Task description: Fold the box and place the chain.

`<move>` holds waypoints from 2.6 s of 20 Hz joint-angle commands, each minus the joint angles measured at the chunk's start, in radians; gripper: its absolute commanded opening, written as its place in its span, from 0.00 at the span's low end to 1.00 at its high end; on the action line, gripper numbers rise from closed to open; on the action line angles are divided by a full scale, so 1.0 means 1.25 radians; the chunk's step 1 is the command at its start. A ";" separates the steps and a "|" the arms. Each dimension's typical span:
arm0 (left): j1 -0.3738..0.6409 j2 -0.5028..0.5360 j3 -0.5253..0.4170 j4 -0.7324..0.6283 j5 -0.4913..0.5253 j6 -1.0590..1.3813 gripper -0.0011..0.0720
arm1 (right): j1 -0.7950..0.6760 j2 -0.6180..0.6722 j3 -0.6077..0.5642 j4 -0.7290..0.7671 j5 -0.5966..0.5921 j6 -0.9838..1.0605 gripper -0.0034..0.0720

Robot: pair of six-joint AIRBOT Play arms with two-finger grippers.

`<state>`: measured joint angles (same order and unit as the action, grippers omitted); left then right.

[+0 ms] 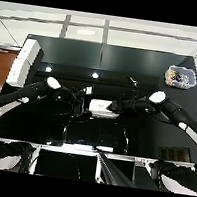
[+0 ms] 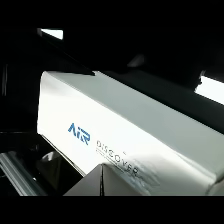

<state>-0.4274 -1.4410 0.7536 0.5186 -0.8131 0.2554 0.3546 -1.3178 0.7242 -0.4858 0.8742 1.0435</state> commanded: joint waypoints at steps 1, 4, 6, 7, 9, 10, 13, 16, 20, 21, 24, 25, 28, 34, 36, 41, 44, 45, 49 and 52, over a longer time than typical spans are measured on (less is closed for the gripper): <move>0.000 -0.001 0.001 -0.002 -0.002 -0.001 0.57 | -0.023 0.045 0.045 -0.025 0.069 -0.035 0.06; 0.000 -0.001 0.001 -0.027 -0.003 -0.001 0.57 | -0.105 0.138 0.161 -0.213 0.239 -0.053 0.06; 0.000 0.002 0.001 -0.032 -0.005 0.000 0.58 | -0.185 0.214 0.221 -0.403 0.295 0.010 0.06; 0.000 0.007 0.001 -0.028 -0.005 0.000 0.69 | -0.229 0.251 0.228 -0.472 0.301 0.038 0.06; 0.002 0.032 0.002 -0.023 -0.006 -0.031 1.00 | -0.326 0.310 0.227 -0.574 0.350 0.064 0.06; 0.002 0.053 0.002 0.004 -0.006 -0.062 1.00 | -0.368 0.323 0.227 -0.605 0.390 0.064 0.06; 0.000 0.147 0.005 0.103 -0.031 -0.144 1.00 | -0.476 0.328 0.218 -0.598 0.438 0.064 0.06; -0.041 0.165 0.057 0.070 -0.077 -0.172 0.99 | -0.513 0.327 0.164 -0.522 0.353 0.063 0.06; -0.134 0.045 0.186 0.086 -0.039 -0.231 0.99 | -0.511 0.327 0.087 -0.421 0.235 0.059 0.06; -0.148 0.010 0.219 0.095 -0.038 -0.272 0.99 | -0.511 0.327 0.078 -0.415 0.228 0.059 0.06; -0.166 -0.069 0.282 0.097 -0.049 -0.342 0.99 | -0.511 0.327 0.072 -0.416 0.236 0.047 0.06; -0.165 -0.078 0.283 0.098 -0.043 -0.342 0.99 | -0.511 0.327 0.072 -0.416 0.240 0.045 0.06; -0.163 -0.094 0.285 0.100 -0.040 -0.357 0.99 | -0.511 0.327 0.072 -0.415 0.250 0.044 0.06; -0.165 -0.094 0.286 0.104 -0.054 -0.402 1.00 | -0.511 0.327 0.072 -0.415 0.246 0.031 0.06; -0.166 -0.095 0.286 0.124 -0.068 -0.403 1.00 | -0.511 0.327 0.072 -0.416 0.246 0.031 0.06; -0.179 -0.099 0.286 0.146 -0.071 -0.415 0.99 | -0.511 0.327 0.072 -0.410 0.246 0.030 0.06; -0.194 -0.099 0.286 0.164 -0.071 -0.416 1.00 | -0.511 0.327 0.072 -0.407 0.246 0.030 0.06; -0.202 -0.099 0.286 0.192 -0.070 -0.416 1.00 | -0.511 0.327 0.072 -0.407 0.246 0.030 0.06; -0.247 -0.111 0.286 0.351 -0.042 -0.482 1.00 | -0.511 0.327 0.072 -0.407 0.249 0.030 0.06; -0.256 -0.126 0.286 0.384 -0.022 -0.482 0.99 | -0.511 0.327 0.072 -0.406 0.249 0.030 0.06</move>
<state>-0.7303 -1.5848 1.1107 0.9184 -0.8707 -0.3286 -0.2840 -0.9089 0.8146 -0.9943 1.1839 1.0809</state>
